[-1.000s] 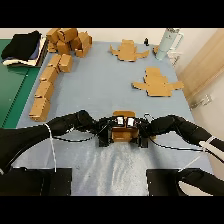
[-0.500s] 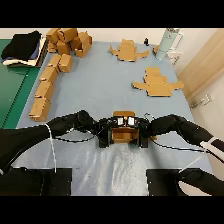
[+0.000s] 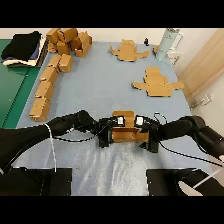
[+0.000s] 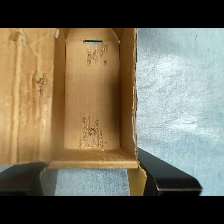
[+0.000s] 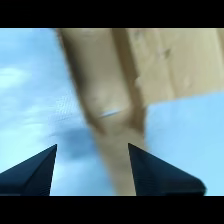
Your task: Fold the box.
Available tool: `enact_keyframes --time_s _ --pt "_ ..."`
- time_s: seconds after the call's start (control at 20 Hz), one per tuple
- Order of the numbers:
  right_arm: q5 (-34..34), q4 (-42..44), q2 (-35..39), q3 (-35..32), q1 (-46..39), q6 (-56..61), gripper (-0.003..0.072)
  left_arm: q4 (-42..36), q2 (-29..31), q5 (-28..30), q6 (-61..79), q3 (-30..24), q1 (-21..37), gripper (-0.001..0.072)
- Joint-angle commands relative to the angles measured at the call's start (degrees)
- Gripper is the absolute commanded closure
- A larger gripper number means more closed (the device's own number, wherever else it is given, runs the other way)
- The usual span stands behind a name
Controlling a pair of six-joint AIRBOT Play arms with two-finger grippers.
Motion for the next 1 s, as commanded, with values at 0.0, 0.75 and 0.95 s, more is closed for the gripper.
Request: enact_keyframes --time_s 0.0,0.75,0.95 --pt "-8.48 6.10 4.76 0.04 -0.02 22.56 0.0041 0.04 -0.02 0.04 0.02 0.04 0.00 0.0185" --pt "10.36 21.42 -4.46 4.68 1.07 62.79 0.0552 0.02 -0.02 0.00 0.02 0.04 0.00 0.0184" --pt "10.01 20.35 -16.57 12.44 1.07 57.86 0.0678 0.02 -0.02 0.02 0.02 0.04 0.02 0.0185"
